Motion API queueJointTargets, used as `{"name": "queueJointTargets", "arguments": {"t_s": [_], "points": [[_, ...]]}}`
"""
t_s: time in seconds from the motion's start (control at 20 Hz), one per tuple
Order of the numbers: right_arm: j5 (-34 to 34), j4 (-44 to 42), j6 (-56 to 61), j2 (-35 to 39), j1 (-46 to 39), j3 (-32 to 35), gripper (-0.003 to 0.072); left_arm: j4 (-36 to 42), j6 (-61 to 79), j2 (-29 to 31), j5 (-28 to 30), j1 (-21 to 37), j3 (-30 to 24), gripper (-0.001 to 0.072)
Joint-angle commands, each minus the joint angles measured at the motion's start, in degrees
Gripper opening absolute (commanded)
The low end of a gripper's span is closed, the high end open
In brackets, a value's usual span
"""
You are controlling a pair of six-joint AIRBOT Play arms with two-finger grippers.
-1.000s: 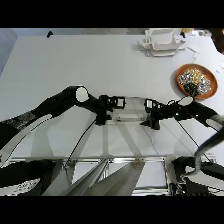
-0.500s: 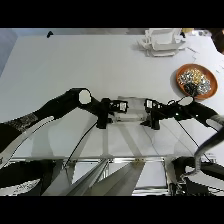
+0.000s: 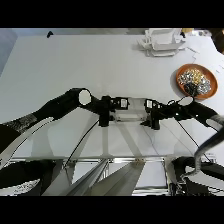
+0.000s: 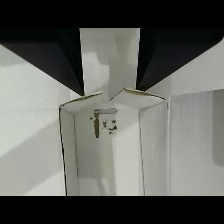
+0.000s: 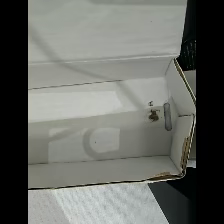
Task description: Fold the box and place the chain.
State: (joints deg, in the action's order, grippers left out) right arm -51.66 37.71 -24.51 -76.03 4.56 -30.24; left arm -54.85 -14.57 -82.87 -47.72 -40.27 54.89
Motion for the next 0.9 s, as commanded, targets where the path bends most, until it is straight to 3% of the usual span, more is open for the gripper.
{"name": "queueJointTargets", "arguments": {"t_s": [0.0,0.1,0.2,0.45,0.7,0.85], "points": [[-0.02,-0.02,0.02,0.04,-0.02,0.02,0.038,0.55,-0.04,-0.59,1.09,-0.55,-0.02,0.0333],[0.0,-0.02,0.02,0.04,-0.02,0.02,0.038,0.52,-0.04,-1.38,1.14,-0.55,-0.02,0.0332],[-0.02,-0.02,0.02,0.04,-0.04,0.02,0.038,0.55,-0.04,-1.95,2.62,-0.92,-0.02,0.0254],[-0.02,-0.02,0.02,0.04,-0.04,0.02,0.038,1.25,-0.02,-2.71,7.82,-2.95,-0.02,0.025],[0.0,-0.02,0.02,0.04,-0.04,0.02,0.038,1.49,-0.04,-4.04,8.28,-4.57,-0.02,0.0256],[0.0,-0.02,0.02,0.04,-0.02,0.02,0.038,1.68,-0.04,-4.09,8.31,-5.18,-0.02,0.0428]]}}
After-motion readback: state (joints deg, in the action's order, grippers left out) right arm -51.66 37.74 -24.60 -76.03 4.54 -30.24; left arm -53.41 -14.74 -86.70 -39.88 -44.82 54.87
